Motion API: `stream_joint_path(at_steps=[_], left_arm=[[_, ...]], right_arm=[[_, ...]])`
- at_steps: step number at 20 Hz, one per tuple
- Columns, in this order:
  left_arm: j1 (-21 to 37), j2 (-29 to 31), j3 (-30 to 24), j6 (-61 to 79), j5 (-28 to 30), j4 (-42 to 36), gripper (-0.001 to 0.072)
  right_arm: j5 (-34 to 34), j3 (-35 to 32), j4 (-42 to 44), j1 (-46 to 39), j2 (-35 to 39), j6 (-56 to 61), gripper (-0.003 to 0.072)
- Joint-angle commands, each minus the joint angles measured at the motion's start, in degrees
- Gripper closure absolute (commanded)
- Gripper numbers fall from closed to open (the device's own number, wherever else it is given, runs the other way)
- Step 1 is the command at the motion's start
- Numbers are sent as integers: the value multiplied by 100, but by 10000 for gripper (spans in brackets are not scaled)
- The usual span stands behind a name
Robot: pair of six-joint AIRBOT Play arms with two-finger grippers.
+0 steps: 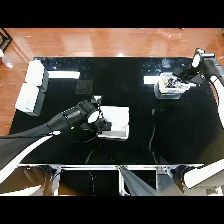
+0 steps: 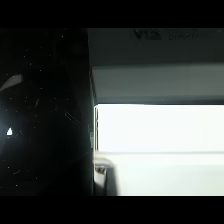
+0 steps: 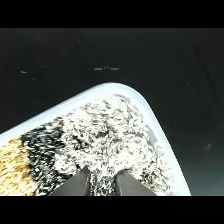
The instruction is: Fold the box and place the chain.
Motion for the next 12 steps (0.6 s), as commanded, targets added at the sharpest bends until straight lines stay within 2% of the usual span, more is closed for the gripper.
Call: stream_joint_path(at_steps=[1, 5, 12], left_arm=[[-4, 0, 0, 2, 7, 0, 686], [0, 0, 0, 0, 11, 2, 687], [-4, 0, 0, 2, 4, -9, 687]], right_arm=[[485, 505, 31, 2, 79, -588, 668], [612, 669, 588, -11, 671, -1467, 669], [726, 667, 1123, -11, 2166, -2096, 669]])
